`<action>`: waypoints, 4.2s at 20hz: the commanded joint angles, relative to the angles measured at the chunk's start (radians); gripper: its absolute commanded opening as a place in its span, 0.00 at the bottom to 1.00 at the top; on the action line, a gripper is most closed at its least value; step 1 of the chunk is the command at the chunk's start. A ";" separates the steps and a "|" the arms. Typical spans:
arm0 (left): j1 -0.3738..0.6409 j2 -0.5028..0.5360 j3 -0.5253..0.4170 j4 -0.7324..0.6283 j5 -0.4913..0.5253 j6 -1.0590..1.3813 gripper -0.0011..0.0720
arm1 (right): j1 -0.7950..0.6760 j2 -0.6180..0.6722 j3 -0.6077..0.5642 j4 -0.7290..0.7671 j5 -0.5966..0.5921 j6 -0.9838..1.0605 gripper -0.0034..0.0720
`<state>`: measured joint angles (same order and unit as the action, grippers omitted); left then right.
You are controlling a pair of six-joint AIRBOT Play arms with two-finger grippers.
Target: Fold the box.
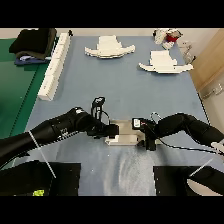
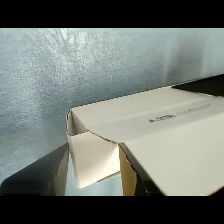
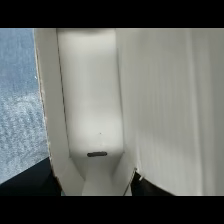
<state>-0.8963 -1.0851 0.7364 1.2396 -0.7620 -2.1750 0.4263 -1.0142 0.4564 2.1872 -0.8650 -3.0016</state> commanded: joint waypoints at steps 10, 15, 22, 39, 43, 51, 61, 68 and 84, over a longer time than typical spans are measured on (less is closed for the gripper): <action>-0.145 -0.215 0.213 0.269 -0.216 -0.306 0.56 | 0.000 -0.001 0.001 0.000 0.000 0.000 0.71; -0.160 -0.262 0.258 0.292 -0.282 -0.316 0.56 | 0.000 -0.001 0.001 0.000 0.000 0.000 0.71; -0.160 -0.262 0.258 0.286 -0.279 -0.351 0.03 | 0.000 -0.001 0.001 0.000 0.000 0.000 0.71; -0.163 -0.190 0.261 0.277 -0.307 -0.351 0.67 | 0.000 -0.001 0.001 0.000 0.000 0.000 0.71; -0.163 -0.026 0.261 0.288 -0.485 -0.300 0.67 | 0.000 -0.001 0.001 0.000 0.000 0.000 0.71; -0.163 0.130 0.259 0.325 -0.560 0.031 0.03 | 0.000 -0.001 0.001 0.000 0.000 0.000 0.71; -0.131 0.143 0.237 0.282 -0.392 0.643 0.03 | 0.000 -0.001 0.001 0.000 0.000 0.000 0.71; 0.254 0.212 -0.033 -0.145 -0.250 1.584 0.86 | 0.000 -0.001 0.001 0.000 0.000 0.000 0.71; 0.363 0.077 -0.353 -0.911 0.101 2.587 0.97 | 0.000 -0.001 0.001 0.000 0.000 0.000 0.71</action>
<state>-0.5278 -0.9737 0.3935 0.4568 -0.6968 0.2802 0.4263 -1.0142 0.4564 2.1868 -0.8650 -3.0016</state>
